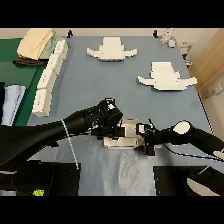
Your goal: Fold the box.
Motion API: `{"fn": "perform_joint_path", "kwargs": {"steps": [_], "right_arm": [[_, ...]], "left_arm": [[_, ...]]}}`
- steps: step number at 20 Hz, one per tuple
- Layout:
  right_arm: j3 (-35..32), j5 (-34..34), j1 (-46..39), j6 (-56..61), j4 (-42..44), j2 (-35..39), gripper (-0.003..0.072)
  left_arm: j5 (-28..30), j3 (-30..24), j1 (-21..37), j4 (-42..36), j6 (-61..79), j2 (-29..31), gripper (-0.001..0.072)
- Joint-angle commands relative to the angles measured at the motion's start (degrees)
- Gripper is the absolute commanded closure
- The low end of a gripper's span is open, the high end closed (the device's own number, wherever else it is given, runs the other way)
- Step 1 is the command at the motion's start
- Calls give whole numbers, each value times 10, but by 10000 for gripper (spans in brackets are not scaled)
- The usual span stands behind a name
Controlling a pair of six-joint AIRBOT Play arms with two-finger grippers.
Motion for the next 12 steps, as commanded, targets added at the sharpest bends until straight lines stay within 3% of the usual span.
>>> {"fn": "perform_joint_path", "kwargs": {"steps": [1,9,10,11,12], "right_arm": [[0,0,0,0,0,0,197],[0,0,0,0,0,0,197],[0,0,0,0,0,0,197],[0,0,0,0,0,0,197],[0,0,0,0,0,0,197]], "left_arm": [[-14,1,0,-1,-4,-2,344],[0,1,-7,-52,-4,-2,365],[1,1,-6,-58,-4,-2,412],[1,1,-6,-59,-4,-2,503],[1,2,-6,-59,-4,-2,503]]}}
